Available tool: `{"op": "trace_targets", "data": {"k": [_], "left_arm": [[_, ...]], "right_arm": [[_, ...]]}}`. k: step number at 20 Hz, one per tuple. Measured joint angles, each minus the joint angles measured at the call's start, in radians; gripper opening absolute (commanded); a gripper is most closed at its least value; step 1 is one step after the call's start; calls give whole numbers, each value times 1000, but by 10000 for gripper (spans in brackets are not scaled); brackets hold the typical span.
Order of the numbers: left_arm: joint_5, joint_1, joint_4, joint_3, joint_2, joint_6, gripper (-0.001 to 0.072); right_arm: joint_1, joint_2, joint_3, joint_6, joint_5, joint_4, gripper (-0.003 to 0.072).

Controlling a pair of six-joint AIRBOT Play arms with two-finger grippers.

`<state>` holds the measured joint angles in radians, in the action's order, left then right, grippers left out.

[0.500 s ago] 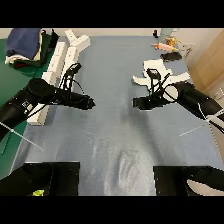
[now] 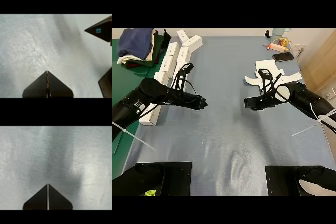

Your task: Fold the box.

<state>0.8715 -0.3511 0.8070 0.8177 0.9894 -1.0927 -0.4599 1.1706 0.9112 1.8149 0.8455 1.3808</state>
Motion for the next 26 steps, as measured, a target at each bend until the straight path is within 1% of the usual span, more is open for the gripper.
{"op": "trace_targets", "data": {"k": [5,8,9,10,11,13,15,17,20,22,24,26], "left_arm": [[0,-1,1,0,0,0,15],[-2,0,0,0,0,0,15],[-13,0,0,0,0,0,15],[-23,0,0,0,0,0,15],[-35,0,-1,0,0,0,15],[-59,0,0,0,0,0,15],[-66,0,-2,0,0,0,15],[-73,0,0,0,0,0,15],[-75,0,-2,0,0,0,15],[-82,0,-2,0,0,0,15],[-100,0,-3,0,0,0,15],[-125,0,-3,0,0,0,15]], "right_arm": [[0,0,0,0,-9,0,28],[0,5,1,9,-18,-40,25],[5,8,6,18,-16,-50,131],[23,12,23,31,-8,-55,316],[54,17,47,47,15,-40,348],[161,34,131,70,77,-3,385],[315,73,247,42,137,19,385],[486,144,379,-40,179,5,385],[720,316,586,-207,215,-120,385],[834,450,713,-308,228,-224,385],[908,578,821,-397,227,-316,385],[946,694,909,-469,220,-381,385]]}}
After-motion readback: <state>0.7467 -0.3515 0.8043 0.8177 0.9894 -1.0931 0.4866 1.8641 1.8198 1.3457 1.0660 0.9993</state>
